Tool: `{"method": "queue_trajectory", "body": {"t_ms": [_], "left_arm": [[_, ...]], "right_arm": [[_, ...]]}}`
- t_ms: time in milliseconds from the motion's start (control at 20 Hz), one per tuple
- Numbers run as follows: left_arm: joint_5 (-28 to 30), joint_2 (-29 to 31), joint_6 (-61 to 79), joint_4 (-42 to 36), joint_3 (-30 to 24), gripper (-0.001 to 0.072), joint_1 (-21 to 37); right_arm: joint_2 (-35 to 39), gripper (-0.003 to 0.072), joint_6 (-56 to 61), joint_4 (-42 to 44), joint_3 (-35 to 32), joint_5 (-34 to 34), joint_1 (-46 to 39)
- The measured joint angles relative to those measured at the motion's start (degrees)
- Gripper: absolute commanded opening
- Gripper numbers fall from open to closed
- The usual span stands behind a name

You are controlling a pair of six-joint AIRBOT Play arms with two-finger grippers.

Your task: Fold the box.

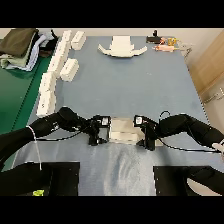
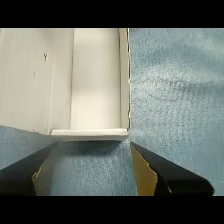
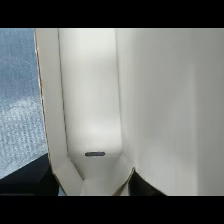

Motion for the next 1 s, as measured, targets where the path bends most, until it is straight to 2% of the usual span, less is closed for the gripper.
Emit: {"method": "queue_trajectory", "body": {"t_ms": [700,1000], "left_arm": [[2.3,-3.4,1.3,-6.4,0.2,0.0688,-2.6],[2.2,-3.5,-0.7,-6.4,0.2,0.0687,-2.9]], "right_arm": [[0.0,0.0507,0.0,0.0,0.0,0.0,0.0],[0.0,0.0507,0.0,0.0,0.0,0.0,0.0]]}}
